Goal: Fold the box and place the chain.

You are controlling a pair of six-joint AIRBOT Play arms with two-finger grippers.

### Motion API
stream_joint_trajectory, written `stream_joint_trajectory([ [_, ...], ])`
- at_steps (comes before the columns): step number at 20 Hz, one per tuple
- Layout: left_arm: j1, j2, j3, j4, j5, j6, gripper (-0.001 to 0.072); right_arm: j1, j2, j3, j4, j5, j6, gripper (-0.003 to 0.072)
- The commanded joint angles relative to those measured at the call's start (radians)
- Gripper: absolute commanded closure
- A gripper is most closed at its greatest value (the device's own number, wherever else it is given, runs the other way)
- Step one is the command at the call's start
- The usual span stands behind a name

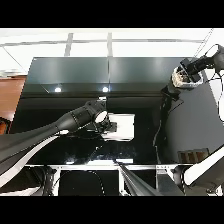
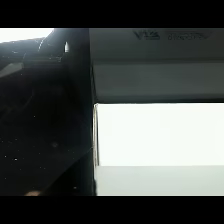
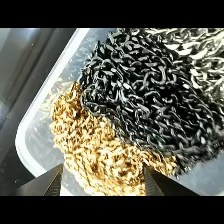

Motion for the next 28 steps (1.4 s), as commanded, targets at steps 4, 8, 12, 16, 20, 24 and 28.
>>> stream_joint_trajectory([
  [4,0.0,0.0,0.001,0.0,-0.003,0.001,0.0683,0.018,-0.029,0.009,0.018,0.033,-0.143,0.0508],
  [8,0.0,0.0,0.001,0.0,-0.003,0.001,0.0683,0.01,0.049,0.009,0.021,0.077,-0.334,0.067],
  [12,0.0,0.0,0.001,0.0,-0.003,0.001,0.0683,-0.004,0.267,0.009,0.021,0.08,-0.533,0.0674],
  [16,0.0,0.0,0.001,0.0,-0.004,0.001,0.0683,-0.011,0.484,0.009,0.021,0.076,-0.613,0.0675],
  [20,0.0,0.0,0.001,0.0,-0.004,0.001,0.0683,-0.011,0.671,0.01,0.069,0.03,-0.646,0.0675],
  [24,0.0,0.0,0.001,0.0,-0.002,0.001,0.0683,-0.011,0.834,0.009,0.209,0.08,-0.702,0.0675],
  [28,0.0,0.0,0.001,0.0,-0.004,0.001,0.0683,0.027,0.958,-0.029,0.383,0.153,-0.77,0.0677],
])
